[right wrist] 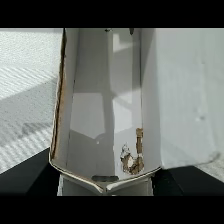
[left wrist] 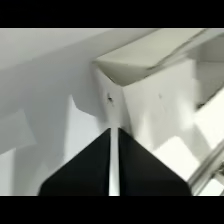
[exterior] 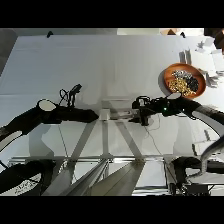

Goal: Fold the box and place the chain.

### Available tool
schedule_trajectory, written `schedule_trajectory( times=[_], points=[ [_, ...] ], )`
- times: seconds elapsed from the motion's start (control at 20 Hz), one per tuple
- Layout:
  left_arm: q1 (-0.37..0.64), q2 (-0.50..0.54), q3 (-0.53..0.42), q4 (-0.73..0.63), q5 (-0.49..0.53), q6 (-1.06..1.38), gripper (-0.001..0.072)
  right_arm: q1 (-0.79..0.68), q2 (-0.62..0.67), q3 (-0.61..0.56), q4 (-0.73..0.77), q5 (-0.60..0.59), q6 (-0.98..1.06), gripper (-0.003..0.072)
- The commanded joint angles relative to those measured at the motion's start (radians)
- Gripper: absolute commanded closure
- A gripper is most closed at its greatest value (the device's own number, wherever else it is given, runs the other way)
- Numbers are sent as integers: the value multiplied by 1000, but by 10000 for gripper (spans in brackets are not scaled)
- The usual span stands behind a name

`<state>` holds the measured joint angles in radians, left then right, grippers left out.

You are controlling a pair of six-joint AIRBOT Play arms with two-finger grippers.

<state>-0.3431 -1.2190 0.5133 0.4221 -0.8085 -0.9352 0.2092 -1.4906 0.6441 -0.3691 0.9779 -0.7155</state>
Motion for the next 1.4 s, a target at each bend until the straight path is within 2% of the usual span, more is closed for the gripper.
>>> schedule_trajectory(
  times=[0.0,0.05,0.15,0.2,0.55,0.6,0.8,0.95,1.15,1.35],
  points=[
    [-1,1,0,-80,-19,55,617,0,0,0,0,0,0,144],
    [-1,1,0,-82,-18,54,593,-1,0,0,0,0,0,144],
    [-2,1,0,-115,-19,53,452,-1,0,0,0,0,0,144],
    [-1,1,0,-134,-18,53,406,0,0,0,0,0,0,144],
    [-9,1,0,-145,5,55,404,-1,0,0,0,0,0,144],
    [-26,0,0,-145,31,55,368,0,0,0,0,0,0,144],
    [-124,0,0,-143,216,59,359,-1,0,0,0,0,0,144],
    [-151,0,0,-133,267,56,360,0,0,0,0,0,0,144],
    [-204,0,0,-15,350,1,362,-1,0,0,0,0,0,144],
    [-239,0,3,108,374,-122,362,0,0,0,0,0,0,144]
  ],
)
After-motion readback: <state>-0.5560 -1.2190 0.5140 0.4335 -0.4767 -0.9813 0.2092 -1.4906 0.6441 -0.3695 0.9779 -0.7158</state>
